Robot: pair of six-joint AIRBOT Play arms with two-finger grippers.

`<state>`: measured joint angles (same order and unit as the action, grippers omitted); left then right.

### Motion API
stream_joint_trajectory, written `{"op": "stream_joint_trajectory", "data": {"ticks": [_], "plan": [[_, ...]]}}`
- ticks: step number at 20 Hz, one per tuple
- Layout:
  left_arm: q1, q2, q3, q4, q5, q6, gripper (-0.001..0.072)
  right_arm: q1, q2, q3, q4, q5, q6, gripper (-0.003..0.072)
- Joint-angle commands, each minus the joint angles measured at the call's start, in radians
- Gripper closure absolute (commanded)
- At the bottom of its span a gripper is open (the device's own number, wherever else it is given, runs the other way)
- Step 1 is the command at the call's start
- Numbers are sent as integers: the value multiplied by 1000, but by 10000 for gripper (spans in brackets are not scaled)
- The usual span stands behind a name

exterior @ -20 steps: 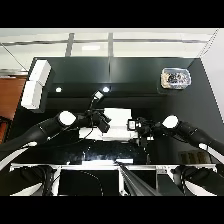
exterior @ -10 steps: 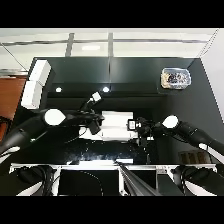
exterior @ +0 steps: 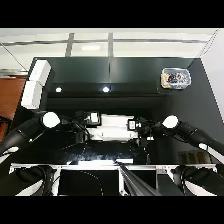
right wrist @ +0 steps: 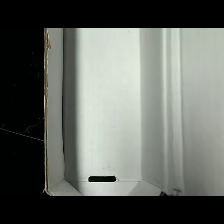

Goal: Fold the box and place the chain.

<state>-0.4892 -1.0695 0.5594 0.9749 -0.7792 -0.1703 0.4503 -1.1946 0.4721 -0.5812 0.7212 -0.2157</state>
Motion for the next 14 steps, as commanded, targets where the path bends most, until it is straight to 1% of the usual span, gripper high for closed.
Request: {"op": "stream_joint_trajectory", "data": {"ticks": [1,4,7,8,9,10,11,14], "plan": [[2,-75,-9,-86,18,204,21,0,0,-1,0,0,0,219],[2,-90,-9,-247,19,205,21,0,0,-1,0,0,0,219],[2,-90,-9,-340,12,229,33,0,0,-1,0,0,0,218],[2,-90,-9,-355,-3,249,141,0,0,-1,0,0,0,219],[1,-90,-9,-354,-19,261,268,0,0,-1,0,0,0,218],[2,-90,-8,-352,-22,261,430,0,0,-1,0,0,0,218],[2,-90,-8,-351,-21,261,484,0,0,-1,0,0,0,219],[2,-90,-9,-356,-19,261,485,0,0,-1,0,0,0,218]]}}
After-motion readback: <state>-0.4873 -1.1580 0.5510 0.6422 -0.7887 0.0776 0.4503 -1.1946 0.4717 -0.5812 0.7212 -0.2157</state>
